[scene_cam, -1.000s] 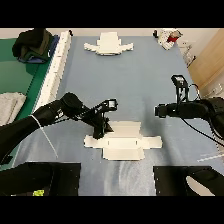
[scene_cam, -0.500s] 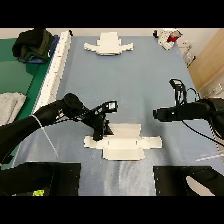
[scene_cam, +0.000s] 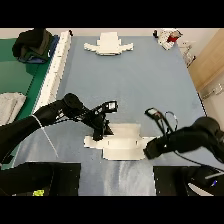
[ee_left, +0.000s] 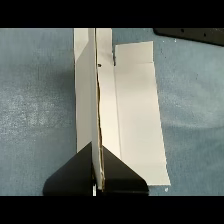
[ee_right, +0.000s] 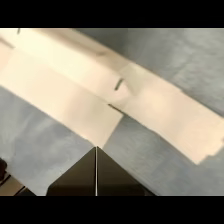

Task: Fold the box.

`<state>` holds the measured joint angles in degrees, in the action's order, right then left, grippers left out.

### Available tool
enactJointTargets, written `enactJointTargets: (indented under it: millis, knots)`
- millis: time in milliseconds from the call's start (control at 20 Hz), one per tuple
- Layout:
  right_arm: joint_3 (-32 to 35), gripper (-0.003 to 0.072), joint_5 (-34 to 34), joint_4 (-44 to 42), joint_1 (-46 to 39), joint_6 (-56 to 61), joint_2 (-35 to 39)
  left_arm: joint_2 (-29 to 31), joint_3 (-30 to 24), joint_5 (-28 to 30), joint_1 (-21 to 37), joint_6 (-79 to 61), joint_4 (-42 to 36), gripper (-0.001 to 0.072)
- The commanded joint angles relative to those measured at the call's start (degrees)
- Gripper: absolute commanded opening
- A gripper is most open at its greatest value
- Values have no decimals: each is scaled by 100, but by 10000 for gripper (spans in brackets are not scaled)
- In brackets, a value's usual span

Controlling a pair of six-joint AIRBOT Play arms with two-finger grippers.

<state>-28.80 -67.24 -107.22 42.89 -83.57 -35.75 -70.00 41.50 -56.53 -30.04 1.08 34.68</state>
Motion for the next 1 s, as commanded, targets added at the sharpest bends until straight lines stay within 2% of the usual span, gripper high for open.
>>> enactJointTargets:
  millis: [0,50,100,200,350,500,700,950]
  knots:
    - [529,231,1060,839,1965,153,592,-4,0,0,2,0,4,13]
    - [616,548,1329,1338,2367,149,525,-4,0,0,2,0,4,13]
    - [671,676,1508,1803,2649,149,396,-4,0,2,2,0,2,13]
    - [680,678,1668,2450,2931,149,-24,-4,0,2,2,0,4,13]
    - [669,678,1928,2651,2966,149,-704,-4,0,2,2,0,4,13]
    - [654,666,2035,3268,2964,402,-1113,-4,0,2,2,0,4,13]
    - [459,658,1937,3860,2962,1333,-1161,-4,0,0,0,0,2,13]
    - [24,658,1307,4127,2959,2599,-1036,-4,0,0,2,0,2,13]
